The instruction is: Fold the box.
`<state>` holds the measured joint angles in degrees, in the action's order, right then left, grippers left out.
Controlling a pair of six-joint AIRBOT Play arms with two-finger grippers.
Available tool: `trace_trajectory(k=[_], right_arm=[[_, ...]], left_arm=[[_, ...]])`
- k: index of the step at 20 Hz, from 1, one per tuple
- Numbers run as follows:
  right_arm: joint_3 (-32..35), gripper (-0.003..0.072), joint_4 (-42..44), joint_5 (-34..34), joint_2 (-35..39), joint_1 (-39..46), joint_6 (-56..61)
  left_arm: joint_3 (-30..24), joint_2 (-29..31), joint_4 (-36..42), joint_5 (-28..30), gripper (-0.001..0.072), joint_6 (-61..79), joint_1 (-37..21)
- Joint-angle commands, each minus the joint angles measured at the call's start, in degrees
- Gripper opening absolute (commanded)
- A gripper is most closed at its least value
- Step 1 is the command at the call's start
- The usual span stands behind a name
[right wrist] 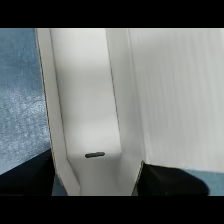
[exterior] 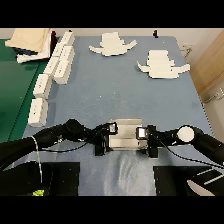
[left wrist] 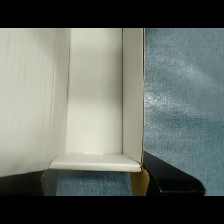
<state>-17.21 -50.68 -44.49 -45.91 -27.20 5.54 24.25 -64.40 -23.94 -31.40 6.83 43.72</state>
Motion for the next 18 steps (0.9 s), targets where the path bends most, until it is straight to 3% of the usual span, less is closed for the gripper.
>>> trace_trajectory(k=[1, 8, 13, 15, 18], right_arm=[[-0.02, 0.0716, -6.08, -1.95, 4.33, 0.02, 3.69], [-0.04, 0.0715, -12.81, -6.05, 19.04, 0.02, 21.84], [-0.02, 0.0708, -11.82, -6.01, 29.49, 0.02, 22.45], [0.04, 0.0708, -4.07, -5.88, 31.19, 0.02, 26.03], [0.04, 0.0687, 12.26, -4.07, 30.27, 0.02, 57.24]], left_arm=[[-0.02, 0.00, -0.07, -0.15, 0.0460, 0.00, 0.00], [-0.02, 0.00, -0.07, -0.15, 0.0461, 0.00, 0.00], [-0.02, 0.00, -0.07, -0.15, 0.0460, 0.00, 0.00], [-0.02, 0.00, -0.07, -0.15, 0.0461, 0.00, 0.00], [-0.02, 0.00, -0.07, -0.15, 0.0460, 0.00, 0.00]])
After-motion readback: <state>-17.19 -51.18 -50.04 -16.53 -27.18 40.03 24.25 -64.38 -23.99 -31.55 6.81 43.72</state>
